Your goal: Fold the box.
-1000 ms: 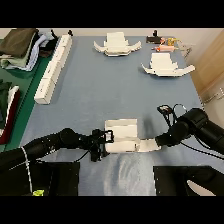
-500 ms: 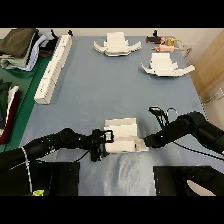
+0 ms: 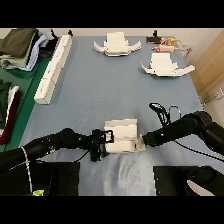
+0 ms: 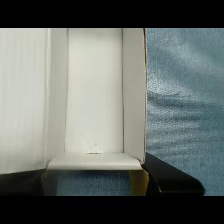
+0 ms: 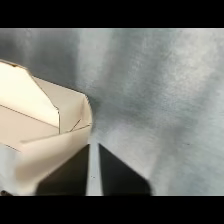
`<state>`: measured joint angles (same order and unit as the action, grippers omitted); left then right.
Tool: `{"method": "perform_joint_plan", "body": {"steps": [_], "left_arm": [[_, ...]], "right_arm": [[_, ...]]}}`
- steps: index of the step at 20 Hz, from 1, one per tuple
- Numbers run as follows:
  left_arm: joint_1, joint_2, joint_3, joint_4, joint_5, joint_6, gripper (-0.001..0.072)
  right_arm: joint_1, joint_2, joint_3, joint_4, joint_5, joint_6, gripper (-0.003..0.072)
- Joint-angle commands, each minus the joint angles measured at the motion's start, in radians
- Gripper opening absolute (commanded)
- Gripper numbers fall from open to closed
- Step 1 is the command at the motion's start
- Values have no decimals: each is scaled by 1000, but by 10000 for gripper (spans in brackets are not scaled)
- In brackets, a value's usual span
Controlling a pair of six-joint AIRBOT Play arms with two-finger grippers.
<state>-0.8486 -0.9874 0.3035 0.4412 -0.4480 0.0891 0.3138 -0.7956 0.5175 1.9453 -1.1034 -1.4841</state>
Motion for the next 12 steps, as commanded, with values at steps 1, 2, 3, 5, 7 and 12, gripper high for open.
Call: {"method": "perform_joint_plan", "body": {"steps": [1, 2, 3, 5, 7, 12], "left_arm": [[0, 0, 1, 0, 0, -1, 442], [0, 0, 1, 0, 0, -1, 442], [0, 0, 1, 0, 0, -1, 442], [0, 0, 1, 0, 0, -1, 442], [0, 0, 1, 0, 0, -1, 442], [0, 0, 1, 0, 0, -1, 442]], "right_arm": [[0, 5, 1, 8, -6, -2, 263], [0, 5, 1, 9, -4, -1, 264], [0, 5, 2, 9, -5, -2, 264], [0, 5, 3, 22, -4, -1, 264], [0, 5, 3, 43, -3, -2, 264], [0, 5, 3, 58, -3, -2, 410]]}}
